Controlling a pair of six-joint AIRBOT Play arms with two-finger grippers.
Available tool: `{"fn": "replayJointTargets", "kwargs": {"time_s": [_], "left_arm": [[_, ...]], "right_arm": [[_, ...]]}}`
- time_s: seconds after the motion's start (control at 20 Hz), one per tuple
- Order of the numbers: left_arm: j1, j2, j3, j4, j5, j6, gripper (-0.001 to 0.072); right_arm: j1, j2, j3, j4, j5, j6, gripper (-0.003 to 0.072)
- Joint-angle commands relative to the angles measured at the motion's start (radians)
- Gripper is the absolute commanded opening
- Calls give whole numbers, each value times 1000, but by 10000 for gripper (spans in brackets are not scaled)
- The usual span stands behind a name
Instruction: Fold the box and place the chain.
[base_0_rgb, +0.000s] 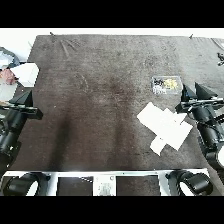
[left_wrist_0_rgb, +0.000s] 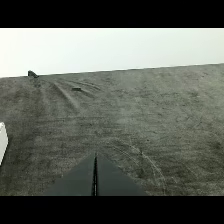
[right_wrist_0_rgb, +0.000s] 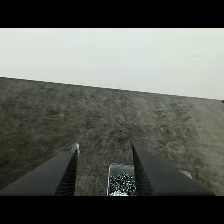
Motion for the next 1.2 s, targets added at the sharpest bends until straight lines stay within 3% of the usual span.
{"fn": "replayJointTargets", "kwargs": {"time_s": [0.0,0.35,0.55,0.65,0.75,0.85,1.0,1.15], "left_arm": [[0,1,0,0,0,0,11],[0,1,0,0,1,0,12],[0,1,0,0,0,0,12],[0,1,0,0,0,0,11],[0,1,0,0,0,0,12],[0,1,0,0,0,0,12],[0,1,0,0,0,0,11],[0,1,0,0,0,0,11]], "right_arm": [[1,1,-2,1,0,0,429],[0,-6,18,37,29,3,429],[-130,-141,142,44,66,0,429],[-288,-250,229,88,234,17,430],[-494,-374,312,70,537,124,430],[-693,-508,400,-41,805,217,430],[-920,-720,574,-197,1099,329,429],[-1015,-951,796,-378,1345,424,429]]}}
